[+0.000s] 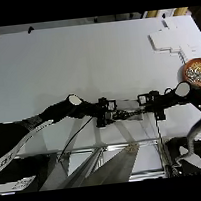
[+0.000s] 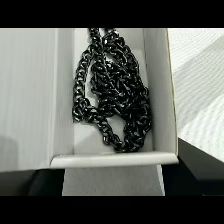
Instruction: Fold the box and place the chain.
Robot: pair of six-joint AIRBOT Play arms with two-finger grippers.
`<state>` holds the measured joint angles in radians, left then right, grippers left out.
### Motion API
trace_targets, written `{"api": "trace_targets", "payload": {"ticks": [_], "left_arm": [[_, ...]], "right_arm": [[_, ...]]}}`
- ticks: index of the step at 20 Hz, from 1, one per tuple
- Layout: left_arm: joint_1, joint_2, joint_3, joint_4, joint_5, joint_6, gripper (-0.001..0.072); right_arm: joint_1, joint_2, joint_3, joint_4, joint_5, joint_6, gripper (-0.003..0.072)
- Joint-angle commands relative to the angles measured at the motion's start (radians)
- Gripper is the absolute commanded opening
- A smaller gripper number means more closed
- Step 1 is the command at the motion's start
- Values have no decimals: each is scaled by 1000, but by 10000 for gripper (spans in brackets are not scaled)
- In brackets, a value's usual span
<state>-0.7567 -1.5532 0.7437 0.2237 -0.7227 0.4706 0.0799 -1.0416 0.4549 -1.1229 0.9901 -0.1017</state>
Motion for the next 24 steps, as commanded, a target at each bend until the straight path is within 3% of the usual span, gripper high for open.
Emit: {"api": "trace_targets", "payload": {"ticks": [1, 4, 7, 10, 14, 17, 21, 24], "left_arm": [[1, 0, 0, 0, 0, 0, 345], [1, 0, 0, 0, 0, 0, 345], [1, 0, 0, 0, 0, 0, 345], [1, 0, 0, 0, 0, 0, 345], [1, 0, 0, 0, 0, 0, 345], [1, 0, 0, 0, 0, 0, 345], [1, 0, 0, 0, 0, 0, 345], [1, 0, 0, 0, 0, 0, 345]], "right_arm": [[6, 27, -1, -55, 39, 63, 14], [6, 161, -1, -131, 63, 161, 14], [6, 334, -1, -69, 125, 184, 14], [6, 471, -1, 53, 187, 184, 14], [21, 528, -1, 387, 203, 175, 14], [156, 522, -1, 492, 97, 146, 14], [394, 441, -1, 472, -146, 163, 14], [476, 333, -1, 439, -234, 181, 17]]}}
